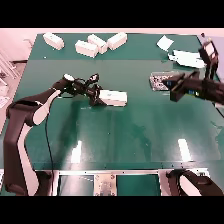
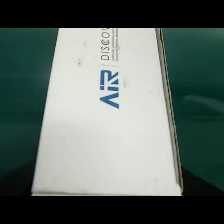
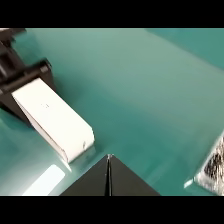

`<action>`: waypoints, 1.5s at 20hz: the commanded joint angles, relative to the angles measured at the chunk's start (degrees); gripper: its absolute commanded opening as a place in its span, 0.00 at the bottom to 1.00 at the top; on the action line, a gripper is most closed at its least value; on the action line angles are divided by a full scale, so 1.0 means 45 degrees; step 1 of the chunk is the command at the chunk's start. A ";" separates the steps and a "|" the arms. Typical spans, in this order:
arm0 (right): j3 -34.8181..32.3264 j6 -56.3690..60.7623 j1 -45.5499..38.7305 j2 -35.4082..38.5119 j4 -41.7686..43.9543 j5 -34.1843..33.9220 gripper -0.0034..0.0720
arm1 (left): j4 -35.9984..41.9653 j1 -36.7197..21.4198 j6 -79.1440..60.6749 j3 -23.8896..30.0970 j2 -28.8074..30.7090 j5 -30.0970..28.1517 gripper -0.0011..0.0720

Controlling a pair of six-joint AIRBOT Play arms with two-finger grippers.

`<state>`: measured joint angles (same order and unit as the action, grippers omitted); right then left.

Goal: Fold the box and place the chain.

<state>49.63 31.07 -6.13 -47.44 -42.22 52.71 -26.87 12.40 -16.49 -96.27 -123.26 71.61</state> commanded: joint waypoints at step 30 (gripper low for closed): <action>-0.1637 0.0340 -0.1049 0.1258 0.0253 -0.0384 0.05 | -0.1438 -0.2555 0.6868 -0.1088 0.0763 0.1613 0.04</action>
<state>42.28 32.60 -10.85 -41.82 -41.15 50.98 -34.02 3.40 10.59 -100.71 -120.25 77.58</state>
